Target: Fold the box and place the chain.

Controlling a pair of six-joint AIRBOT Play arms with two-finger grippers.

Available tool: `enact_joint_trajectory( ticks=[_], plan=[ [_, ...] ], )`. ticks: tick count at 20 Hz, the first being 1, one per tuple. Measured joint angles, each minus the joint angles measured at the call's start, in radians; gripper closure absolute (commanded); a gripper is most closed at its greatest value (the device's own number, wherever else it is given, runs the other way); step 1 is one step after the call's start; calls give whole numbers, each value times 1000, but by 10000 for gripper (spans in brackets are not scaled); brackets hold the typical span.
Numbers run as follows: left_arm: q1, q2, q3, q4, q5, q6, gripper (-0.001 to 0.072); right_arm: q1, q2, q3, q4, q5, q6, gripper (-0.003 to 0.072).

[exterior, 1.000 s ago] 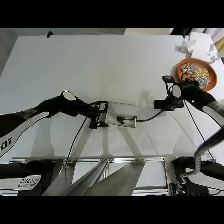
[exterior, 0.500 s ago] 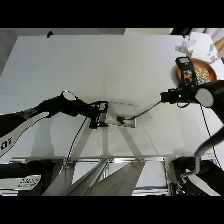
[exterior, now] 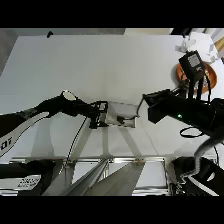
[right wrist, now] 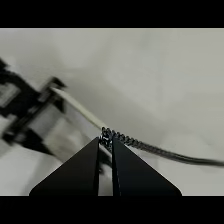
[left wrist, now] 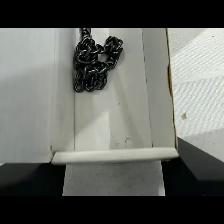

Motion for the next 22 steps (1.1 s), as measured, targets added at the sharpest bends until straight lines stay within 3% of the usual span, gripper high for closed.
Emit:
enact_joint_trajectory(
  ticks=[5, 9, 18, 22],
  plan=[
    [0, 0, 0, 0, 0, 0, 437, 127, -61, 0, 50, -185, 0, 668],
    [0, 0, 0, 0, 0, 0, 437, 181, -157, 0, 63, -253, 0, 668],
    [0, 0, 0, 0, 0, 0, 437, 203, -277, 0, 54, -179, 11, 669],
    [0, 0, 0, 0, 0, 0, 437, 203, -231, 0, -101, -164, 144, 670]
  ],
)
